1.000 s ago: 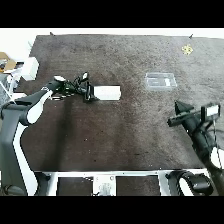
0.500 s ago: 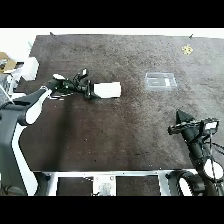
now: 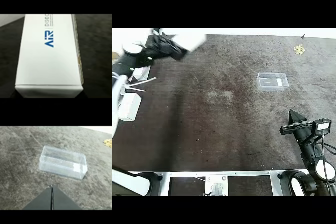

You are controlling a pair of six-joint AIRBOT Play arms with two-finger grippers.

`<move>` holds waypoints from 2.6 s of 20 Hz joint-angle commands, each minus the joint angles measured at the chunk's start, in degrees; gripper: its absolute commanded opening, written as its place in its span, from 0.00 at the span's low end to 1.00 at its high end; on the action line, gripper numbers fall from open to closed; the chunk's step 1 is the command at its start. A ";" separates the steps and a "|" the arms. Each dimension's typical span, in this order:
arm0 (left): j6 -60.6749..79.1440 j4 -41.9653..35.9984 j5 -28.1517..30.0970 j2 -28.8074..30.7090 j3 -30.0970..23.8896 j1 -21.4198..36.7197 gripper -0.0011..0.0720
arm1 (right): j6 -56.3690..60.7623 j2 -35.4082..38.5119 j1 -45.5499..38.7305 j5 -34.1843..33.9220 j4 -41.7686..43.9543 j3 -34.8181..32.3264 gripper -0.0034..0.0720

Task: Fold the box and place the chain.

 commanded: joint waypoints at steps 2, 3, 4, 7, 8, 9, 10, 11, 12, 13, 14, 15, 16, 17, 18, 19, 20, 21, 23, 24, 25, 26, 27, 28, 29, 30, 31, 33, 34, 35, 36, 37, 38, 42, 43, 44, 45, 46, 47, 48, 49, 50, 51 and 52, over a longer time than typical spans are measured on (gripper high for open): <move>-36.65 30.56 10.51 2.14 -0.15 4.61 0.02 | 0.00 -0.02 0.04 0.02 0.02 -0.02 0.05; -39.47 33.07 9.70 0.50 -0.15 5.29 0.02 | 0.00 -0.04 0.04 0.02 0.02 -0.02 0.05; -42.03 34.27 9.07 -1.57 -0.15 6.05 0.02 | 0.00 -0.02 0.04 0.02 0.02 -0.02 0.05; -43.93 34.36 8.92 -6.71 -0.15 7.80 0.03 | 0.00 -0.02 0.04 0.04 0.02 -0.02 0.05; -44.02 34.38 9.16 -7.98 -0.15 7.87 0.03 | 0.00 -0.02 0.04 0.04 0.02 -0.02 0.05; -43.98 34.60 9.53 -9.14 -0.15 8.02 0.03 | 0.00 -0.02 0.04 0.04 0.02 -0.02 0.05; -44.13 34.60 9.77 -10.27 -0.15 8.02 0.03 | 0.02 -0.02 0.04 0.04 0.02 -0.02 0.05; -44.28 34.60 9.97 -11.45 -0.15 8.02 0.03 | 0.00 -0.04 0.04 0.04 0.02 -0.02 0.05; -44.28 34.67 9.90 -12.31 -0.15 8.02 0.03 | 0.02 -0.04 0.04 0.11 0.02 -0.02 0.05; -44.30 35.34 10.01 -13.11 -0.15 8.04 0.03 | 0.00 -0.02 0.04 0.09 0.02 -0.02 0.05; -45.51 37.09 10.43 -13.55 -0.17 8.04 0.03 | 0.00 -0.02 0.04 0.11 0.02 -0.02 0.05; -47.45 38.99 11.21 -13.99 -0.28 8.04 0.03 | 0.00 -0.02 0.04 0.09 0.02 -0.02 0.05; -48.48 39.63 11.78 -14.34 -0.28 8.02 0.03 | 0.00 -0.02 0.04 0.11 0.02 -0.02 0.05; -48.54 39.60 12.17 -14.80 -0.28 8.02 0.03 | 0.02 -0.02 0.04 0.24 0.02 -0.02 0.05; -48.54 39.58 12.48 -15.23 -0.28 8.02 0.03 | 0.00 -0.02 0.04 0.50 0.02 -0.02 0.05; -48.54 39.52 12.48 -15.98 -0.28 8.02 0.03 | 0.00 -0.04 0.04 0.63 0.02 -0.02 0.05; -48.59 39.52 12.39 -16.70 -0.35 8.02 0.03 | 0.02 -0.02 0.04 0.66 0.02 -0.02 0.05; -48.57 39.54 12.81 -17.22 -0.59 8.02 0.03 | 0.02 -0.02 0.04 0.66 0.02 -0.02 0.05; -48.22 39.78 13.94 -17.77 -0.98 8.15 0.03 | 0.00 -0.02 0.04 0.66 0.02 -0.02 0.05; -47.87 40.81 14.38 -17.84 -0.98 8.15 0.03 | 0.00 -0.02 0.04 0.66 0.02 -0.02 0.05; -47.89 41.13 15.26 -17.84 -0.98 8.15 0.03 | 0.00 -0.02 0.04 0.66 0.02 -0.02 0.05; -47.91 41.13 16.20 -17.84 -0.98 8.15 0.03 | 0.02 -0.04 0.04 0.66 0.02 -0.02 0.05; -47.91 41.11 16.61 -17.84 -0.98 8.15 0.03 | 0.02 -0.02 0.04 0.66 0.02 -0.02 0.05; -47.91 41.11 16.72 -17.86 -0.98 8.15 0.03 | 0.02 -0.02 0.04 0.66 0.02 -0.02 0.05; -47.93 41.05 16.22 -17.88 -0.98 8.15 0.03 | 0.02 -0.02 0.04 0.68 0.04 -0.02 0.05; -47.89 41.07 15.52 -17.88 -0.98 8.15 0.03 | 0.02 -0.02 0.04 0.66 0.04 -0.02 0.05; -47.91 41.05 15.21 -17.88 -0.98 8.15 0.03 | 0.00 -0.02 0.04 0.66 0.04 -0.02 0.05; -48.09 41.05 14.69 -17.88 -0.98 8.15 0.64 | 0.00 -0.02 0.04 0.66 0.02 -0.02 0.05; -48.54 41.03 15.10 -17.88 -0.98 8.15 0.96 | 0.00 -0.02 0.04 0.66 0.02 -0.02 0.05; -48.54 41.05 15.10 -17.75 -0.98 8.15 0.97 | 0.02 -0.02 0.04 0.66 0.02 -0.02 0.05; -48.46 41.05 15.13 -17.46 -0.96 8.15 0.98 | 0.00 -0.02 0.04 0.66 0.02 -0.02 0.05; -48.33 41.07 15.04 -16.96 -0.81 8.15 0.98 | 0.00 -0.02 0.04 0.61 0.02 -0.02 0.05; -48.35 41.07 15.19 -16.13 -0.76 8.26 0.98 | 0.00 -0.02 0.04 0.63 0.02 -0.02 0.05; -48.35 41.27 11.10 -10.27 1.62 9.16 0.98 | -0.02 -0.02 0.04 0.42 -0.02 -0.02 0.05; -48.35 41.24 9.49 -8.11 2.32 9.33 0.98 | -0.02 -0.02 0.04 0.42 -0.02 -0.02 0.05; -48.35 41.27 7.65 -5.20 2.95 9.33 0.98 | -0.02 -0.02 0.04 0.42 -0.02 -0.02 0.05; -48.35 41.24 6.10 -2.12 3.32 9.33 0.98 | -0.02 -0.02 0.04 0.42 -0.02 -0.02 0.05; -48.37 41.22 4.39 1.66 3.52 9.33 0.98 | -0.02 -0.02 0.04 0.42 -0.02 -0.02 0.05; -48.41 40.92 2.40 5.35 3.72 9.33 0.98 | -0.02 -0.02 0.04 0.42 -0.02 -0.02 0.05; -48.78 40.24 0.52 9.42 3.72 9.33 0.75 | -0.02 -0.02 0.04 0.42 -0.02 -0.02 0.05; -48.81 40.13 -1.01 13.07 3.65 9.33 0.33 | -0.02 -0.02 0.04 0.42 -0.02 -0.02 0.05; -48.68 39.34 -2.14 16.81 3.56 9.31 0.03 | -0.02 -0.02 0.04 0.39 -0.02 -0.02 0.05; -48.15 38.05 -2.71 20.06 3.54 9.31 0.03 | -0.02 -0.02 0.04 0.42 -0.02 -0.02 0.05; -47.41 36.39 -2.80 23.61 3.17 9.31 0.03 | -0.02 -0.02 0.04 0.42 -0.02 -0.02 0.05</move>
